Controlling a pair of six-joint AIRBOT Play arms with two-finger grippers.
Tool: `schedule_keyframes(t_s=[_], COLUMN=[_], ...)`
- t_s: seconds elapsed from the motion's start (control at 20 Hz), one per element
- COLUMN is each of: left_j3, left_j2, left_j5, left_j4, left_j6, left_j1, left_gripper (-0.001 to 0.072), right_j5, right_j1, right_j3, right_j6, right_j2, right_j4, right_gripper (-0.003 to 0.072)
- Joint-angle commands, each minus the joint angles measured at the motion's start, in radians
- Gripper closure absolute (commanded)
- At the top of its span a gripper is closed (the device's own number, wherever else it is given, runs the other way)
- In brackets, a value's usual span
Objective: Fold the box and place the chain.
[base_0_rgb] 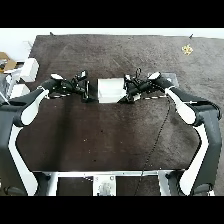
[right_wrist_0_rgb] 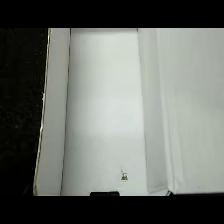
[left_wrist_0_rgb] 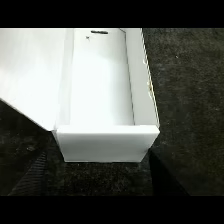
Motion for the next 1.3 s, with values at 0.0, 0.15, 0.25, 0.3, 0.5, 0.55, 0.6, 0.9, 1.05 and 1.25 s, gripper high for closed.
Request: schedule_keyframes(t_s=[0.0,0.15,0.25,0.3,0.5,0.55,0.6,0.9,1.05,1.25], left_j3=[0.0,0.0,0.0,0.0,0.0,0.0,0.0,0.0,0.0,0.0], left_j2=[0.0,0.0,-0.003,-0.003,-0.004,-0.004,-0.004,-0.052,-0.054,-0.054], left_j5=[0.018,0.023,0.054,0.057,0.063,0.075,0.085,0.079,0.095,0.103], left_j4=[-0.014,-0.014,-0.011,-0.01,-0.008,-0.008,-0.008,-0.016,-0.047,-0.06], left_j6=[0.002,0.033,0.038,0.037,0.034,0.034,0.034,0.078,0.105,0.106], left_j1=[-0.007,-0.037,-0.046,-0.046,-0.046,-0.046,-0.046,-0.073,-0.074,-0.074], left_gripper=[-0.0003,-0.0003,-0.0003,-0.0003,-0.0004,-0.0004,-0.0003,-0.0003,-0.0003,-0.0003], right_j5=[0.001,0.0,0.001,0.0,0.0,0.0,0.0,0.0,0.0,0.001], right_j1=[0.001,0.001,0.001,0.001,0.001,0.001,0.001,0.001,0.001,0.001], right_j3=[0.0,0.0,0.0,0.0,0.0,0.0,0.0,0.0,0.0,0.0], right_j6=[-0.002,-0.002,-0.002,-0.002,-0.002,-0.002,-0.002,-0.002,-0.002,-0.002], right_j2=[-0.001,-0.001,-0.001,-0.001,-0.001,-0.001,-0.001,-0.001,-0.001,-0.001], right_j4=[0.0,0.0,0.0,0.0,0.0,0.0,0.0,0.0,0.0,0.0], right_gripper=[0.0238,0.0238,0.0238,0.0238,0.0238,0.0238,0.0238,0.0238,0.0238,0.0238])
